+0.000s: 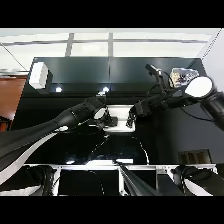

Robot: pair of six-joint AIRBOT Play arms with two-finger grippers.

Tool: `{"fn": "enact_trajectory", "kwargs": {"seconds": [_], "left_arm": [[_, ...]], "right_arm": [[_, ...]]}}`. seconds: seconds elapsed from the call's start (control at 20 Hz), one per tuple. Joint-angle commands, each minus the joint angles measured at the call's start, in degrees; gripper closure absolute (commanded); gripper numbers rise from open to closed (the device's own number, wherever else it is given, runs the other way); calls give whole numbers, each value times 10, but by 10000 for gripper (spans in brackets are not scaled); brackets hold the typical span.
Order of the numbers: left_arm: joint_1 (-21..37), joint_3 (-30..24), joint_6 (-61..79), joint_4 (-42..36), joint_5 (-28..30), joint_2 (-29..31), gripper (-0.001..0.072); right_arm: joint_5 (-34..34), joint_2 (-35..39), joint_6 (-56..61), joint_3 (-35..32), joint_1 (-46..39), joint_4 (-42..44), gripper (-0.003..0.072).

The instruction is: Fold the box and place the chain.

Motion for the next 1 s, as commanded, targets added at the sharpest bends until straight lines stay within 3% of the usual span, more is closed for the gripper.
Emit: {"fn": "enact_trajectory", "kwargs": {"seconds": [0.0, 0.05, 0.1, 0.15, 0.2, 0.3, 0.4, 0.55, 0.65, 0.7, 0.75, 0.85, 0.95], "left_arm": [[0, 0, 0, 0, 0, 0, 681], [0, 0, 0, 0, 0, 0, 681], [0, 0, 0, 0, 0, 0, 681], [0, 0, 0, 0, 0, 0, 681], [0, 0, 0, 0, 0, 0, 681], [0, 0, 0, 0, 0, 0, 681], [0, 0, 0, 0, 0, 0, 681], [0, 0, 0, 0, 0, 0, 681], [0, 0, 0, 0, 0, 0, 681], [0, 0, 0, 0, 0, 0, 681], [0, 0, 0, 0, 0, 0, 681], [0, 0, 0, 0, 0, 0, 681], [0, 0, 0, 0, 0, 0, 681]], "right_arm": [[-55, -8, 8, -42, 2, 0, 669], [-55, -11, 7, -42, 2, 1, 667], [-54, -11, 4, -42, 2, 0, 586], [-40, -11, -2, -37, -5, -13, 381], [-22, -11, -2, -30, -17, -37, 306], [35, -10, -4, -15, -63, -89, 308], [46, -10, -18, -15, -113, -161, 309], [-93, -11, -17, -43, -170, -295, 311], [-231, -17, 22, -82, -188, -316, 309], [-274, -30, 48, -88, -190, -319, 264], [-299, -49, 62, -87, -189, -322, -31], [-316, -94, 76, -68, -188, -325, -29], [-316, -138, 184, -32, -187, -353, -29]]}}
